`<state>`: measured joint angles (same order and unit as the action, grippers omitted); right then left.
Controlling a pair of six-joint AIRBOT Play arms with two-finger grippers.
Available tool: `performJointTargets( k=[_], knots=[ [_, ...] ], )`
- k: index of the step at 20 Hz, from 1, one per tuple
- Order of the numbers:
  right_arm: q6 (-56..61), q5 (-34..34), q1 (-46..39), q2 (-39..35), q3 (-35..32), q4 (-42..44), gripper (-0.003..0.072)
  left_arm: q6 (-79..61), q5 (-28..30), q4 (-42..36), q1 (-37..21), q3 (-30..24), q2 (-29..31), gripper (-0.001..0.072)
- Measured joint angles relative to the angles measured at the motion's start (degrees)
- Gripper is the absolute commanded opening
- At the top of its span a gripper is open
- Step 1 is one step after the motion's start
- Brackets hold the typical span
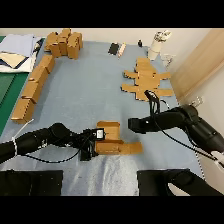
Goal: Fold the box.
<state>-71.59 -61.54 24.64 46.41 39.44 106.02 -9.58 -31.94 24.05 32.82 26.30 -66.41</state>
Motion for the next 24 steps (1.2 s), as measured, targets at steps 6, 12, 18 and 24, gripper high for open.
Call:
performJointTargets(
  k=[6, 12, 18, 24],
  knots=[
    [-41.07, -4.68, 1.6, -4.46, -6.88, 2.36, 0.068, 0.0, -0.04, 0.0, 0.0, 0.0, 0.0, 0.0438],
    [-67.63, 1.03, 2.75, 0.87, -9.25, 5.33, 0.068, 0.02, -0.04, 0.0, 0.0, 0.0, 0.0, 0.0437],
    [-85.55, 7.02, 3.58, 4.7, -9.6, 12.83, 0.0559, 0.02, -0.04, 0.0, 0.0, 0.0, 0.0, 0.0438],
    [-89.99, 8.87, 7.82, 5.62, -9.6, 13.88, 0.0114, -0.13, -0.55, 0.17, 0.02, 0.0, 0.0, 0.0438]
  ],
)
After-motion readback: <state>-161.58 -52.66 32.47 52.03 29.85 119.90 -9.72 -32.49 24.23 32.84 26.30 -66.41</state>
